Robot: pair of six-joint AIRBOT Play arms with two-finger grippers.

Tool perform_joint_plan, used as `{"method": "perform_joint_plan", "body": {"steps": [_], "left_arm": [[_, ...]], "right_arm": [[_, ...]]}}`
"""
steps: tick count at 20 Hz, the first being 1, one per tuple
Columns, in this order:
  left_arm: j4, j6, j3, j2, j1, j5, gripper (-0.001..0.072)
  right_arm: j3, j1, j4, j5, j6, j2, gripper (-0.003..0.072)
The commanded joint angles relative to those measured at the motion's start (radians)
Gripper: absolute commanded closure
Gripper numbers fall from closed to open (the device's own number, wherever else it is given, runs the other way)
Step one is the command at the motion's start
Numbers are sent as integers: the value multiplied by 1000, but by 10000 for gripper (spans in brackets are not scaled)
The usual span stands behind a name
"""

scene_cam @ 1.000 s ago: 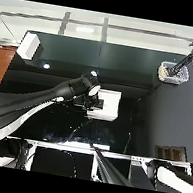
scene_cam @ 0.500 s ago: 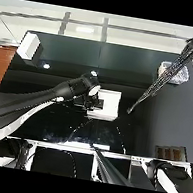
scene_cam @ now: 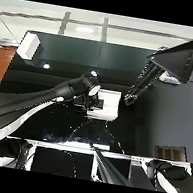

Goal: Fold the box and place the chain.

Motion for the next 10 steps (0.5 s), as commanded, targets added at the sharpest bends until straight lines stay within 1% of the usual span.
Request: {"method": "perform_joint_plan", "body": {"steps": [1, 3, 7, 10], "left_arm": [[0, 0, 0, 0, 1, 0, 684], [0, 0, 0, 0, 1, 0, 684], [0, 0, 0, 0, 1, 0, 683], [0, 0, 0, 0, 1, -1, 683]], "right_arm": [[-7, 63, -16, -74, 6, -11, 669], [-37, 66, -64, -90, 17, -17, 669], [-131, 78, -76, -110, 17, -23, 669], [-281, 125, -75, -148, 18, -24, 668]]}}
